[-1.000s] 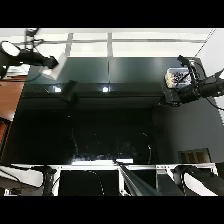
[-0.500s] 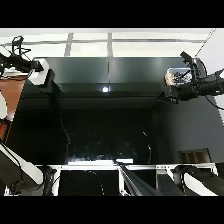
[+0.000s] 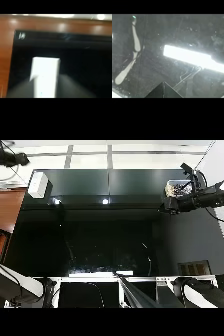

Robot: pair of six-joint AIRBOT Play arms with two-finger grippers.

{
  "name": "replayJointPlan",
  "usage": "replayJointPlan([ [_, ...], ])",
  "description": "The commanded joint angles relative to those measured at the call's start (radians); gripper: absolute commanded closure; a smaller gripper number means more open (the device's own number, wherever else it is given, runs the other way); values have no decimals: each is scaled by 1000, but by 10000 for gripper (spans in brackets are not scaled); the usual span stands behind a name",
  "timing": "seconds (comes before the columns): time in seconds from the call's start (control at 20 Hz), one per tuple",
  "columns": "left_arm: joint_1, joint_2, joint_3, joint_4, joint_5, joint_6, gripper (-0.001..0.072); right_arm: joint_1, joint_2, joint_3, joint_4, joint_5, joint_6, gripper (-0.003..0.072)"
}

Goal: Fold the box and place the chain.

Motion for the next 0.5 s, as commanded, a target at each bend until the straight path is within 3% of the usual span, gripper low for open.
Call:
replayJointPlan([
  [0.0, -56, 152, -77, -9, -214, -22, 687, 43, 14, -1, -64, -117, -14, 672],
  [0.1, -125, 247, -228, -21, -311, -21, 688, 90, 27, -7, -193, -204, 18, 672],
  [0.15, -164, 312, -333, -25, -291, -21, 688, 106, 37, -22, -245, -240, 26, 672],
  [0.3, -275, 599, -759, -27, -42, -44, 687, 124, 144, -161, -346, -410, 77, 673],
  [0.45, -322, 886, -1158, -14, 151, -41, 687, 110, 234, -351, -517, -553, 138, 672],
])
